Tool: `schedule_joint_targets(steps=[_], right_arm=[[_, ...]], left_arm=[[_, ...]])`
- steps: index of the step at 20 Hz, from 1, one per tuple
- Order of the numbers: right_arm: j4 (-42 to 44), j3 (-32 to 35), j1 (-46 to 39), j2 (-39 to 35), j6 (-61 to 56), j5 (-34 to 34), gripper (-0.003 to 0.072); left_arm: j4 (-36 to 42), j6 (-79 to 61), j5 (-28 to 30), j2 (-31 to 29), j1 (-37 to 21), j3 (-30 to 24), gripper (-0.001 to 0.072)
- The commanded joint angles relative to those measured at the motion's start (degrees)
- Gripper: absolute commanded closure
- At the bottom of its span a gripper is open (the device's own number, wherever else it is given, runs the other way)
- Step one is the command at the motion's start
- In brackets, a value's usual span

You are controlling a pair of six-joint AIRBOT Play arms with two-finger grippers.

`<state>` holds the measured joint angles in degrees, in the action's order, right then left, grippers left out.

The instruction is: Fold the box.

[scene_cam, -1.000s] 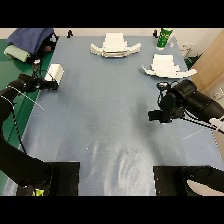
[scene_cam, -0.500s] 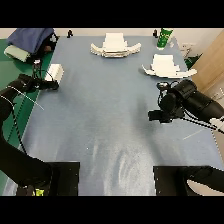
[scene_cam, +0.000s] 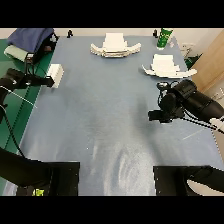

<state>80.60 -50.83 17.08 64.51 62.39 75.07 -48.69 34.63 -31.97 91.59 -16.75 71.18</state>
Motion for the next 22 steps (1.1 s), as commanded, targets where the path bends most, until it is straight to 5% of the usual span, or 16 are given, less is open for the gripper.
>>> schedule_joint_targets(steps=[1, 5, 6, 7, 8, 14, 18, 22], right_arm=[[0.00, -0.04, 0.02, 0.04, 0.00, -0.02, 0.0681], [0.00, -0.04, 0.02, 0.04, 0.00, -0.02, 0.0681], [0.00, -0.04, 0.02, 0.04, 0.00, -0.02, 0.0681], [0.00, -0.04, 0.02, 0.04, 0.00, -0.02, 0.0681], [0.00, -0.04, 0.02, 0.04, 0.00, -0.02, 0.0681], [0.00, -0.04, 0.02, 0.04, 0.00, -0.04, 0.0681], [0.00, -0.04, 0.02, 0.04, 0.00, -0.02, 0.0681], [0.00, -0.04, 0.02, 0.04, 0.00, -0.02, 0.0681]], left_arm=[[-3.72, 3.43, -11.85, -7.04, -2.82, 0.07, 0.0013], [-3.58, 7.34, -20.57, -17.46, -3.26, 0.07, 0.0018], [-3.61, 8.87, -22.82, -19.78, -2.43, 0.07, 0.0211], [-3.61, 10.01, -25.73, -21.99, -1.09, 0.07, 0.0599], [-3.65, 9.77, -28.26, -23.71, 0.50, 0.07, 0.0696], [-6.19, 25.59, -36.59, -26.21, 16.72, -0.81, 0.0700], [-13.14, 32.63, -29.27, -27.12, 30.95, -6.21, 0.0703], [-20.22, 42.71, -17.90, -31.39, 43.06, -17.57, 0.0701]])
